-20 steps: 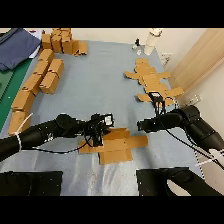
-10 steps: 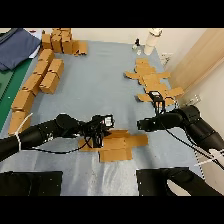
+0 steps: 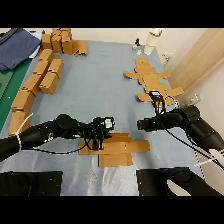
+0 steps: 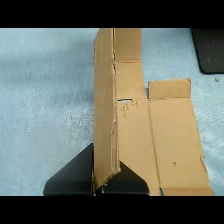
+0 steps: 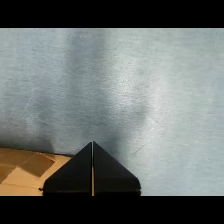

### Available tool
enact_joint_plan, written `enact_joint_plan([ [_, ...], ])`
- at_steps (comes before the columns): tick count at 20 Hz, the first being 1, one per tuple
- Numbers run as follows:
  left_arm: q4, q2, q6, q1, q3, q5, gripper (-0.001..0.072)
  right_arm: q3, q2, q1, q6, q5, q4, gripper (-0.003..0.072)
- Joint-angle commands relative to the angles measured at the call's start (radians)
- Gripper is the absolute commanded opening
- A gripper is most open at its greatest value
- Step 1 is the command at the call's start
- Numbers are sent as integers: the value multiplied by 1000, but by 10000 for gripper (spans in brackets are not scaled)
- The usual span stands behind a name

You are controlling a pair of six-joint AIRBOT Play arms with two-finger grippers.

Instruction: Fold the box.

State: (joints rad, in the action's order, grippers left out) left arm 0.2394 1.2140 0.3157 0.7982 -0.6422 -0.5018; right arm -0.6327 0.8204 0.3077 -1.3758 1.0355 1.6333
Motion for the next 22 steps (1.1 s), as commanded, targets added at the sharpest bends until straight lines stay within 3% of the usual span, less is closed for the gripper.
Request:
enact_joint_plan([
  [1,0,20,2,-1,0,-23,14,0,-1,0,1,0,-2,3],
  [7,0,38,1,0,0,-104,14,0,-1,0,1,-1,-2,3],
  [22,0,37,2,-2,-1,-73,14,0,-1,0,-6,-6,-2,3],
])
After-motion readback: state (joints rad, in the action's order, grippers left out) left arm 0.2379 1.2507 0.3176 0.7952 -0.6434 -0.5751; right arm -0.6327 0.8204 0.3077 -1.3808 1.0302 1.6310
